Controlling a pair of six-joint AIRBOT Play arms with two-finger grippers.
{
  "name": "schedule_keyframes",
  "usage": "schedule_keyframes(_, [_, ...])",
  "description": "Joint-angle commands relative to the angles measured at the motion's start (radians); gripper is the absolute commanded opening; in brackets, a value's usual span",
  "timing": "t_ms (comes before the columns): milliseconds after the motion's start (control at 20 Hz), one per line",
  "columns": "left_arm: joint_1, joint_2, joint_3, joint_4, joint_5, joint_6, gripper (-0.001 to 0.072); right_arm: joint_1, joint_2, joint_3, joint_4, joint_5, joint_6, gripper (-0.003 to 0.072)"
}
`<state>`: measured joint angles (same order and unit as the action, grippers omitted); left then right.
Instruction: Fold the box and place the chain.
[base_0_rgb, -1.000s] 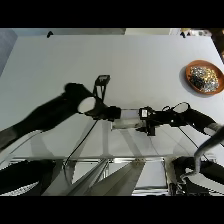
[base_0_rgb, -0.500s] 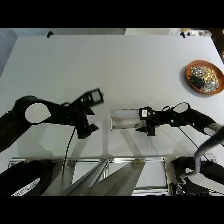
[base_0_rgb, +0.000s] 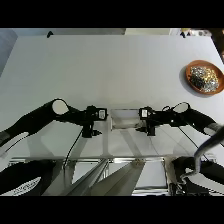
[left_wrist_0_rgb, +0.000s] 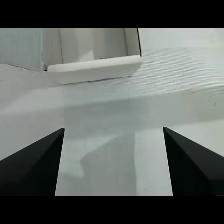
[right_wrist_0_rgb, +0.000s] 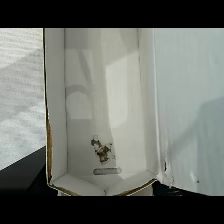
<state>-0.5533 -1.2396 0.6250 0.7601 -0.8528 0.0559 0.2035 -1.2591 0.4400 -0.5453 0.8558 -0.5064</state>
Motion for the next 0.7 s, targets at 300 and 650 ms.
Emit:
schedule_keyframes(300, [-0.042, -0.045, -0.004, -0.198, 0.104, 0.192, 0.0697, 0.000, 0.001, 0.000, 0.000, 0.000, 0.000, 0.0458])
schedule_keyframes(650, [-0.060, -0.080, -0.004, -0.206, 0.078, 0.191, 0.0698, 0.000, 0.001, 0.000, 0.000, 0.000, 0.000, 0.0458])
